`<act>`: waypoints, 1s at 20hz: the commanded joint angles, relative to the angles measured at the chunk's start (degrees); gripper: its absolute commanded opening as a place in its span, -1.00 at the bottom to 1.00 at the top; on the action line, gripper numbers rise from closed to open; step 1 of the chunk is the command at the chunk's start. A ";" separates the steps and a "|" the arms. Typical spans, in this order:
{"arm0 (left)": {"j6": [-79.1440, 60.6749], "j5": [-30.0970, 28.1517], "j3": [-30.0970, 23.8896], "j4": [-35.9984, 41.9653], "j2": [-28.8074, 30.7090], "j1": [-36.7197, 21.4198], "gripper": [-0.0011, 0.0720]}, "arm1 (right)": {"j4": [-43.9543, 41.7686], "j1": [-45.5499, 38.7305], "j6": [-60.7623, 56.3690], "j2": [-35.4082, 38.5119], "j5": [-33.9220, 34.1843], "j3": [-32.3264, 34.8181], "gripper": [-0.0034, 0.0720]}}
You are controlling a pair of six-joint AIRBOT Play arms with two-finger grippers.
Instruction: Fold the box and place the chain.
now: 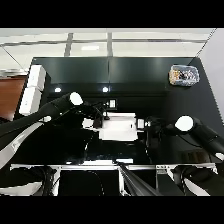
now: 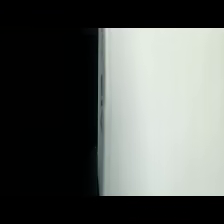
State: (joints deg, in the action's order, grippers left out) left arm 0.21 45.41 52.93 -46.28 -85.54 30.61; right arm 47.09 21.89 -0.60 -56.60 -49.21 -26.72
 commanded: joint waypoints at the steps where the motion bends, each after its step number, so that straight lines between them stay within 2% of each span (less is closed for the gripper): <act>1: 0.15 -0.17 0.07 -0.17 -0.04 0.02 -0.91 | -2.89 5.20 5.38 -2.89 6.34 0.31 0.84; 6: 0.15 -0.39 0.07 -0.17 -0.04 0.02 -0.91 | -6.40 5.95 5.68 -3.80 12.20 -0.07 0.84; 10: 0.15 -0.26 0.07 -0.20 -0.04 0.00 -0.91 | -6.54 2.25 7.08 -3.80 7.74 -5.25 0.84; 20: 0.15 -0.15 0.07 -0.20 -0.04 0.02 -0.91 | -6.62 -2.27 7.08 -3.82 10.03 -6.97 0.84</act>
State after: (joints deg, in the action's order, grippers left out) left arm 0.45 44.99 52.93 -46.44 -85.56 30.61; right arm 40.49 21.56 6.48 -60.42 -39.53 -33.45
